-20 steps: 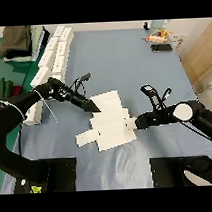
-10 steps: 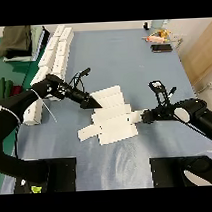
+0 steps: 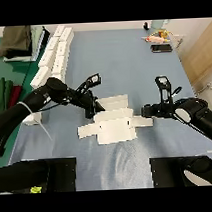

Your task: Fold the box.

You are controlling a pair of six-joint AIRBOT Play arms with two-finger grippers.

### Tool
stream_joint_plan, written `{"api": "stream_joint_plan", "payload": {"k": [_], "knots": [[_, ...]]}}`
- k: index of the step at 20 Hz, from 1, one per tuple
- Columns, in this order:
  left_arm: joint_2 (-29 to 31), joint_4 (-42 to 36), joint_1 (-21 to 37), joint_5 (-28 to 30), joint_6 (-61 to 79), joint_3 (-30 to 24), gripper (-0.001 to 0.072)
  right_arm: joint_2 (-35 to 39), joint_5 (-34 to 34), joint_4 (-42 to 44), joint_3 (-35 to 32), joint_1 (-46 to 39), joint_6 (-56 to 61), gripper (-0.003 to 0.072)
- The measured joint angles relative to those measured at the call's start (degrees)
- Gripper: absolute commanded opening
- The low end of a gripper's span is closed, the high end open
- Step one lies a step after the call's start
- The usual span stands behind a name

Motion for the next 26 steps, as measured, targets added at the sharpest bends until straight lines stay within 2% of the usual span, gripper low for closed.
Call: {"api": "stream_joint_plan", "payload": {"k": [8,13,17,26], "knots": [[11.91,-1.22,-10.97,21.55,4.70,-11.08,0.0008,0.07,-2.62,-4.83,0.00,0.02,9.14,0.0376],[15.08,-1.25,-16.41,29.46,5.18,-15.39,0.0008,0.07,-2.89,-7.45,0.00,0.02,12.15,0.0377],[15.65,-1.20,-19.43,32.98,5.35,-17.62,0.0009,0.07,-2.97,-8.07,0.00,0.02,12.96,0.0377],[15.87,-1.27,-21.05,34.88,5.42,-21.09,0.0012,0.07,-3.23,-8.02,0.00,0.00,13.55,0.0377]]}}
